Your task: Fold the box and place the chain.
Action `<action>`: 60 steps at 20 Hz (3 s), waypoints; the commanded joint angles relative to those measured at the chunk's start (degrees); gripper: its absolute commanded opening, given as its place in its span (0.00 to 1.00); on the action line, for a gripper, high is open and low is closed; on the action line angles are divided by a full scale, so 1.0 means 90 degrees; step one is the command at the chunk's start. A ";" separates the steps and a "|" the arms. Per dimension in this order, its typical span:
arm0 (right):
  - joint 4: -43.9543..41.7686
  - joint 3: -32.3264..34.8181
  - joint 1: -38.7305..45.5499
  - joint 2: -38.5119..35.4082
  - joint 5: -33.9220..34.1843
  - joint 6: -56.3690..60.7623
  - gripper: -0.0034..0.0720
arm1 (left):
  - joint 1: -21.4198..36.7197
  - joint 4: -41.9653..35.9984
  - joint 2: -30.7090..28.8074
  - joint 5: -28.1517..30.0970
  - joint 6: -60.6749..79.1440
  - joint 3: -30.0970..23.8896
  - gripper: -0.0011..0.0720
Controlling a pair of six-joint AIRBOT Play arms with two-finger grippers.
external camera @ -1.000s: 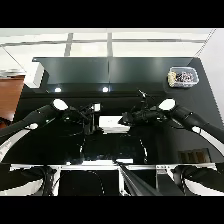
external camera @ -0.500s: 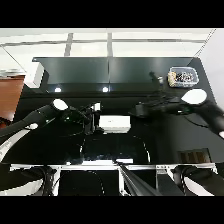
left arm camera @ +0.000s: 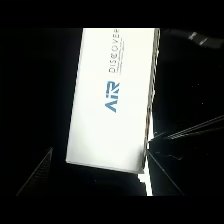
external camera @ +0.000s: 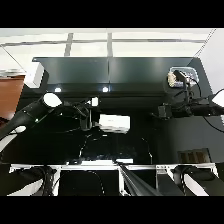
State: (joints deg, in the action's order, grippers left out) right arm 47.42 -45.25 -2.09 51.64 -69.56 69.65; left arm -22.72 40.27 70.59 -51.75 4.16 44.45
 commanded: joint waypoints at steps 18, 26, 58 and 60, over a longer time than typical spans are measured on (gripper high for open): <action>0.0287 -0.0002 0.0080 -0.0046 0.0595 0.0078 0.06 | -0.1234 0.0260 0.1243 -0.0080 -0.1010 0.1013 0.99; 0.0287 -0.0002 0.0080 -0.0046 0.0590 0.0078 0.06 | -0.1229 0.0262 0.1243 -0.0102 -0.1013 0.1450 0.99; 0.0287 -0.0005 0.0080 -0.0046 0.0593 0.0078 0.06 | -0.1717 0.0792 0.1693 -0.0117 -0.1387 0.1401 0.99; 0.0287 -0.0005 0.0080 -0.0046 0.0590 0.0078 0.06 | -0.1897 0.1226 0.1797 0.0318 -0.1702 0.1401 0.99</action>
State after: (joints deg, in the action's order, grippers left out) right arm 50.02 -45.28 -1.41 51.24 -64.23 70.32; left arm -38.11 47.16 85.54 -52.58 -8.88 57.08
